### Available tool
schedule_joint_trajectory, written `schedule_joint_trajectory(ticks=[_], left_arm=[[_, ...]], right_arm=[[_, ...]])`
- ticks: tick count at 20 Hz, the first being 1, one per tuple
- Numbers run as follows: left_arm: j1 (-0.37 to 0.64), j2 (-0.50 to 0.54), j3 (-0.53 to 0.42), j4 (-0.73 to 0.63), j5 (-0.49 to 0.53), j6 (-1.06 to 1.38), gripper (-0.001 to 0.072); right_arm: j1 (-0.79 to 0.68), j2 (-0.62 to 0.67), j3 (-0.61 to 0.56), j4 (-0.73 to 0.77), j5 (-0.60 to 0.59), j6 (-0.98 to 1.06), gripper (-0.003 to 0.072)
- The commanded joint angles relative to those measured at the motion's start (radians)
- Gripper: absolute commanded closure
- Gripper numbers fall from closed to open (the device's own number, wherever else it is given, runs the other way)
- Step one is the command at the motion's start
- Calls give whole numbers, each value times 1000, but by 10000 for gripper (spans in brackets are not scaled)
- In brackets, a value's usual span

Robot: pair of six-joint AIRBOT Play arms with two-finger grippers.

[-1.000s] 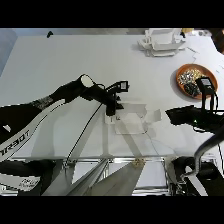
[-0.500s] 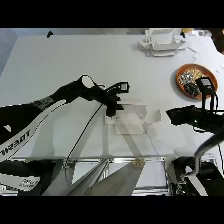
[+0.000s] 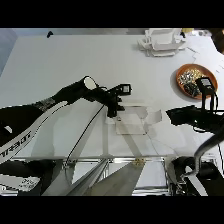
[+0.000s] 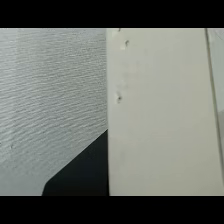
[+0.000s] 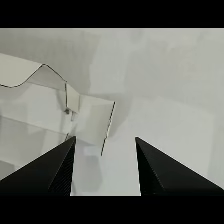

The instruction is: Fold the box and place the chain.

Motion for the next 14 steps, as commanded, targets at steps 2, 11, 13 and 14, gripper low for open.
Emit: schedule_joint_trajectory(ticks=[2,11,13,14], left_arm=[[-1,-1,-1,6,3,-1,705],[-1,0,-1,6,2,-1,698],[-1,1,-1,6,-3,-1,698],[-1,1,-1,6,-6,-1,698]], right_arm=[[1,-1,1,0,2,0,274],[1,-1,1,1,4,-1,277],[1,-1,1,17,24,-71,288],[1,-1,1,31,39,-114,288]])
